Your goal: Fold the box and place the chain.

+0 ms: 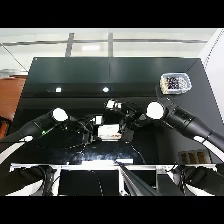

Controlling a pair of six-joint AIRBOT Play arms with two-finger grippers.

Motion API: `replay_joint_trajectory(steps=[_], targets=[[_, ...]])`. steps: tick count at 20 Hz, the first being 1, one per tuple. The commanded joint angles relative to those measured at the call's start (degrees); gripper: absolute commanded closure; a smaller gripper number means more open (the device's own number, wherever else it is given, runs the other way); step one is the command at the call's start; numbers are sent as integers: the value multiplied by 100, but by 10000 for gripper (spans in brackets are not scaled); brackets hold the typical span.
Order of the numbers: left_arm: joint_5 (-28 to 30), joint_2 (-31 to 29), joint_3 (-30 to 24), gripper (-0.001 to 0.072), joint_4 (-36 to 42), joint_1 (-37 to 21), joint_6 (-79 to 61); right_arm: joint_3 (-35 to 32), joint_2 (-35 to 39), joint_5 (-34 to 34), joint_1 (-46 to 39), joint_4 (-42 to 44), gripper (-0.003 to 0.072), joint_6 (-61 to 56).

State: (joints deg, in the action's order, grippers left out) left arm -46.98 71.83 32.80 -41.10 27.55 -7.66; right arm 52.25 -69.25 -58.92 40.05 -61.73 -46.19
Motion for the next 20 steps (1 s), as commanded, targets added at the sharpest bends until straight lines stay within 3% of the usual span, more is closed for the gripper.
replay_joint_trajectory(steps=[1,2,3,15,20], targets=[[0,0,-2,228,-2,0,-2,-15,-7,-166,7,-2,480,-11],[0,0,-2,228,-2,0,-2,-20,-7,-199,7,-2,476,-11],[0,0,-2,228,-2,0,-2,-20,-7,-203,7,-2,407,-11],[-2,0,-2,228,-2,0,-2,-28,-225,4,245,15,411,-245],[-2,0,-2,228,-2,0,-2,-24,33,-173,-4,-28,411,-457]])
